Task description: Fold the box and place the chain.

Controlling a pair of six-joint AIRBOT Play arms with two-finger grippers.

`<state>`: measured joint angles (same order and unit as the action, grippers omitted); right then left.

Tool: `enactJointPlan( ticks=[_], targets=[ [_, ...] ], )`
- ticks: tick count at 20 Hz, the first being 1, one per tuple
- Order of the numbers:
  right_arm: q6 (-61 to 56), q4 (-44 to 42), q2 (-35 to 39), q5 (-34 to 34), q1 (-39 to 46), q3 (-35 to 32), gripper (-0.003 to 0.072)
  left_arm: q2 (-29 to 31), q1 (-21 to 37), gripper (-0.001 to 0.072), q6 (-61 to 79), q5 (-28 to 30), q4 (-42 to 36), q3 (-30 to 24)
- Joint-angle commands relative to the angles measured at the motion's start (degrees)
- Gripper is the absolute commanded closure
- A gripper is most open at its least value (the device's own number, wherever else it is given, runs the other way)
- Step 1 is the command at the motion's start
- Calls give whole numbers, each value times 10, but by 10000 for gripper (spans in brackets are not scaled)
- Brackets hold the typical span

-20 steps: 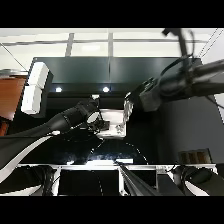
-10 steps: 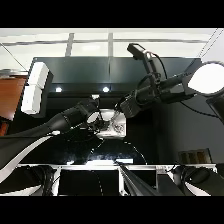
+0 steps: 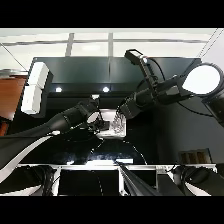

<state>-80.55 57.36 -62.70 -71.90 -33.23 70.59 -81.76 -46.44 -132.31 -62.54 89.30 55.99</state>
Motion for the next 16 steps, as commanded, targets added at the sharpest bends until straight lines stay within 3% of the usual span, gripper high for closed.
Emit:
enactJointPlan(
  ticks=[1,2,5,10,11,16],
  targets=[
    [0,5,-10,9,-1,-1,415,0,0,679,1,-6,-2,0],
    [0,7,-10,4,-1,-1,159,0,0,680,1,-6,-3,0],
    [0,38,-4,-39,34,0,132,0,0,679,1,-6,-4,0],
    [-6,129,47,-117,164,0,128,0,0,680,-20,-5,-5,0],
    [-13,146,57,-122,183,-1,-4,0,0,680,-21,-5,-5,0],
    [-19,152,91,-120,207,-38,-21,-3,0,675,-21,-1,-20,2]
  ],
)
